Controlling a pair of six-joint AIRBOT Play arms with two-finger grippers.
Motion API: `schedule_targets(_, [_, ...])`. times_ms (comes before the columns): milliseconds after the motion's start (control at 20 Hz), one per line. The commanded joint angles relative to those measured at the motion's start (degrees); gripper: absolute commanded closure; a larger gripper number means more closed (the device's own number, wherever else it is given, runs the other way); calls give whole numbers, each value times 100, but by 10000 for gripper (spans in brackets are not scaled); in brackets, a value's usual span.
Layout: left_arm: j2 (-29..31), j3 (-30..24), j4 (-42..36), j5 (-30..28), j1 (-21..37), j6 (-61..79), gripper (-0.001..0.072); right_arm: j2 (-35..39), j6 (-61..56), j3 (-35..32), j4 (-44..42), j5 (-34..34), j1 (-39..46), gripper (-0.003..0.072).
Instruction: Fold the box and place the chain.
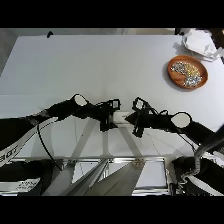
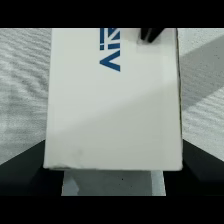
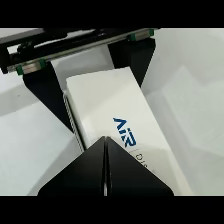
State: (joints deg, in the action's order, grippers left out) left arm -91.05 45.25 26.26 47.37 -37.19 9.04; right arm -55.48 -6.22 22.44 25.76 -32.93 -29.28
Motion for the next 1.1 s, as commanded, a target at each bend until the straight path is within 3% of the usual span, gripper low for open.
schedule_targets(0, [4,-2,-7,2,-4,-7,300,-2,76,-197,9,-42,0,674])
schedule_targets(350, [4,-2,-7,0,-4,-7,300,-2,122,-431,-87,105,0,673])
schedule_targets(550, [4,-2,-7,0,-4,-7,300,48,531,-422,-603,173,0,673])
schedule_targets(750, [4,-2,-7,2,-4,-7,300,699,162,-107,-723,269,2,672])
schedule_targets(850, [4,-2,-9,2,-4,-7,300,1099,-964,269,70,492,11,669])
schedule_targets(950, [4,-2,-7,0,-4,-7,300,1305,-3512,706,2026,634,295,669])
schedule_targets(1050, [4,-2,-7,2,-4,-7,300,1314,-6271,1224,4345,-13,1016,673])
